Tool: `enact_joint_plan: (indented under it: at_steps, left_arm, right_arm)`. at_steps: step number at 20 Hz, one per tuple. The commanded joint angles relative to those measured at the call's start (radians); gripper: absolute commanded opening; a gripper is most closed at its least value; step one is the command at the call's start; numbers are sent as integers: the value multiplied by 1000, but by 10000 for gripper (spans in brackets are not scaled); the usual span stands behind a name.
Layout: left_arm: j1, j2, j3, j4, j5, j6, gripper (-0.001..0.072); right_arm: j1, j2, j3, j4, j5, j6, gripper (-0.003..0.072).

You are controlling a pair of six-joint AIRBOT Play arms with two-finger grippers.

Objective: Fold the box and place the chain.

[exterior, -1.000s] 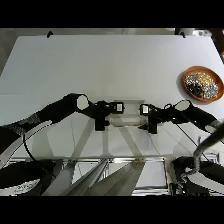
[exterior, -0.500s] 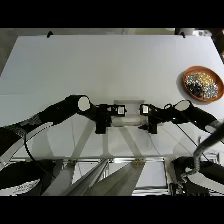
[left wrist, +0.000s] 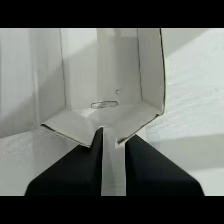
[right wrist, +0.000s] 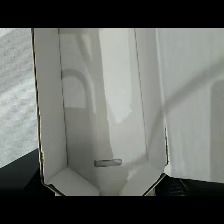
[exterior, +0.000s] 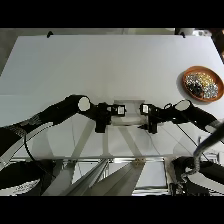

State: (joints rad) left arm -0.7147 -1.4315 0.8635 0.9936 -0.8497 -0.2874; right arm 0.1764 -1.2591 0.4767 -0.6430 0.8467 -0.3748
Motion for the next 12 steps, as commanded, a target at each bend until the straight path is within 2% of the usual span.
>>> enact_joint_plan:
  at_steps: [1,12]
  left_arm:
    - [3,2,-1,18,-54,0,158]
    - [16,2,-1,85,-16,-58,158]
  right_arm:
    - [0,1,0,0,2,0,463]
    - [0,1,0,0,2,0,463]
